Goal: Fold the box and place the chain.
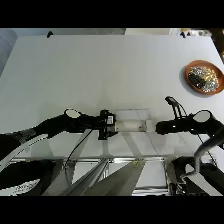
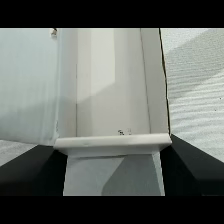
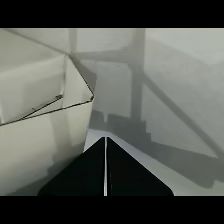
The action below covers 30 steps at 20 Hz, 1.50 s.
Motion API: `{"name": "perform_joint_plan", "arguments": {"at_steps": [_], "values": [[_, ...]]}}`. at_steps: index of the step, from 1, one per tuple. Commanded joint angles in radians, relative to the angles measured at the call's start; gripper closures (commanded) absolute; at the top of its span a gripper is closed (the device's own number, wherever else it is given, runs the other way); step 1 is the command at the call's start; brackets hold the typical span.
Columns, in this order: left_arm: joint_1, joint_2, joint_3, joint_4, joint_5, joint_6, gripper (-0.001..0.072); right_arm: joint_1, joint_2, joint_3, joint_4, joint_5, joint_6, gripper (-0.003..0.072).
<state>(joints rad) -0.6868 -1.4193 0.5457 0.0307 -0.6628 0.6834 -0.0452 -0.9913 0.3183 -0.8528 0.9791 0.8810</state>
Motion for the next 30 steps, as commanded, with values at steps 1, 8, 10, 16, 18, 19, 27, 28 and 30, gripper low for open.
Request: {"name": "perform_joint_plan", "arguments": {"at_steps": [1, 8, 10, 16, 18, 19, 27, 28, 30], "values": [[0.001, 0.0, 0.0, 0.0, 0.0, 0.0, 0.0575, 0.059, -0.011, 0.034, 0.041, 0.021, -0.026, 0.0669], [0.001, 0.0, 0.0, 0.0, 0.0, 0.0, 0.0575, 0.09, 0.01, 0.124, 0.029, 0.068, 0.059, 0.0502], [0.001, 0.0, 0.0, 0.0, 0.0, 0.0, 0.0575, 0.09, 0.01, 0.124, 0.019, 0.086, 0.065, 0.0502], [0.001, 0.0, 0.0, 0.0, 0.0, 0.0, 0.0575, 0.09, 0.01, 0.143, -0.053, 0.113, 0.182, 0.0506], [0.001, 0.0, 0.0, 0.0, 0.0, 0.0, 0.0575, 0.09, 0.01, 0.169, -0.065, 0.13, 0.218, 0.0506], [0.001, 0.0, 0.0, 0.0, 0.0, 0.0, 0.0575, 0.09, 0.01, 0.179, -0.064, 0.134, 0.238, 0.0506], [0.001, 0.0, 0.0, 0.0, 0.0, 0.0, 0.0575, 0.188, 0.01, 0.186, -0.063, 0.1, 0.291, 0.0407], [0.001, 0.0, 0.0, 0.0, 0.0, 0.0, 0.0575, 0.203, 0.01, 0.188, -0.062, 0.09, 0.297, 0.0407], [0.001, 0.0, 0.0, 0.0, 0.0, 0.0, 0.0575, 0.219, 0.01, 0.19, -0.063, 0.087, 0.299, 0.0407]]}}
